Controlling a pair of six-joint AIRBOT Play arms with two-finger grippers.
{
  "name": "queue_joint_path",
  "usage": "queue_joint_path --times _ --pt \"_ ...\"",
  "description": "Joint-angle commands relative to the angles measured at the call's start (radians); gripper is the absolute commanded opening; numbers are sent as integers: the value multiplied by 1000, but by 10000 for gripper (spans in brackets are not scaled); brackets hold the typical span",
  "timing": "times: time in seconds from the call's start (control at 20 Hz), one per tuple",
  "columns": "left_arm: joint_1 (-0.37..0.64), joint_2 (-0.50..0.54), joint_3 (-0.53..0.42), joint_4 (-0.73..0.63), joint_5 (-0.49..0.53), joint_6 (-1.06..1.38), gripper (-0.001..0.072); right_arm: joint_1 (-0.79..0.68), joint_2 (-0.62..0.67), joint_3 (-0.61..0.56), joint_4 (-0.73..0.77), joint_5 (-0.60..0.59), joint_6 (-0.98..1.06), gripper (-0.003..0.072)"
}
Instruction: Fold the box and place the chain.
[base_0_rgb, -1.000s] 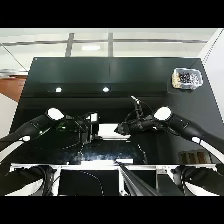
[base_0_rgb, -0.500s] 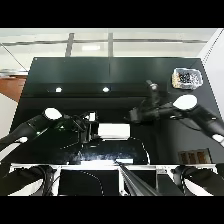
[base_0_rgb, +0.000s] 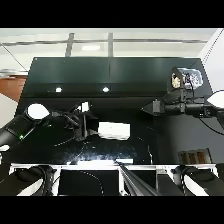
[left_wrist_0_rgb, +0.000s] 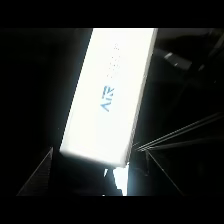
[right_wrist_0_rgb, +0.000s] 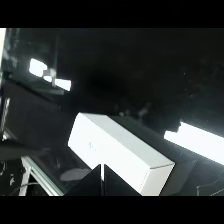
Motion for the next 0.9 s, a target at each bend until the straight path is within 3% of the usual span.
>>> queue_joint_path --times 0.0,0.3,0.85 --pt "-73 -42 71 26 28 -89 713 -11 7 1 2 10 1 30" --pt "-187 -261 185 48 29 8 715 -12 7 1 1 11 4 30" --pt "-215 -310 185 45 62 43 714 -12 7 1 1 6 5 30"
